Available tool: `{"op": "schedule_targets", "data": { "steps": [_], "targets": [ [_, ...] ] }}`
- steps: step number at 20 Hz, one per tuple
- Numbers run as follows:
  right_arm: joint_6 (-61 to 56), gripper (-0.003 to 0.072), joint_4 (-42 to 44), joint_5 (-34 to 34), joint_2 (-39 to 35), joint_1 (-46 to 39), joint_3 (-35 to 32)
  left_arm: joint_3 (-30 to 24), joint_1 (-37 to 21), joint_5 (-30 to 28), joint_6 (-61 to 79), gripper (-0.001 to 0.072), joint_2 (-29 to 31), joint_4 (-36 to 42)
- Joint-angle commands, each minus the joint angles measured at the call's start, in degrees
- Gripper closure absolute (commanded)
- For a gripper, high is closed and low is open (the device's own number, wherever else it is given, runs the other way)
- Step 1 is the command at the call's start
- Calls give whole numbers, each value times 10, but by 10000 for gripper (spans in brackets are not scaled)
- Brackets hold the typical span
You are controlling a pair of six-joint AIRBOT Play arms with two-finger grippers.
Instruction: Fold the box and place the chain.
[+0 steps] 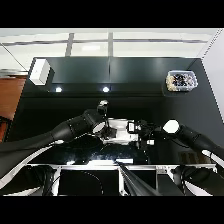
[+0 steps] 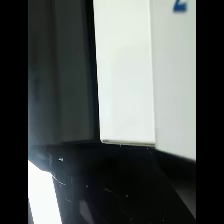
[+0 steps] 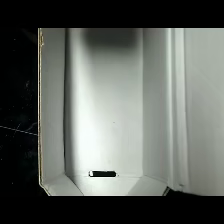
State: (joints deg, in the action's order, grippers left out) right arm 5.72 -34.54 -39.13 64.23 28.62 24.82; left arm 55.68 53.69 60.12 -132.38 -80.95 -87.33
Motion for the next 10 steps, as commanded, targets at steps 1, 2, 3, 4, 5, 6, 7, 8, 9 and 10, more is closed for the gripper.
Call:
{"op": "schedule_targets", "data": {
  "steps": [1, 2, 3, 4, 5, 6, 7, 8, 9, 10],
  "targets": [
    [-1, 223, 0, 0, 0, 1, 0, 6, 0, 4, -2, 370, -3, -7],
    [-1, 223, 0, 0, 0, 1, 0, 6, 0, 6, -2, 370, -6, -7],
    [-1, 223, 0, 0, 0, 1, 0, 6, 0, 6, -5, 385, -10, -7],
    [-1, 223, 0, 0, 0, 1, 0, 6, 0, 5, -9, 476, -11, -7],
    [-1, 223, 0, 0, 0, 1, 0, 6, 0, 3, -9, 568, -11, -7],
    [-1, 223, 0, 0, 0, 1, 0, 6, 0, 1, -8, 657, -11, -6],
    [-1, 223, 0, 0, 0, 1, 0, 6, 0, 0, -6, 678, -11, -6],
    [-1, 223, 0, 0, 0, 1, 0, 6, 0, -1, -6, 678, -11, -5],
    [-1, 223, 0, 0, 0, 1, 0, 6, 0, 0, -6, 678, -11, -5],
    [-1, 223, 0, 0, 0, 1, 1, 6, 0, 0, -6, 679, -11, -5]
  ]
}}
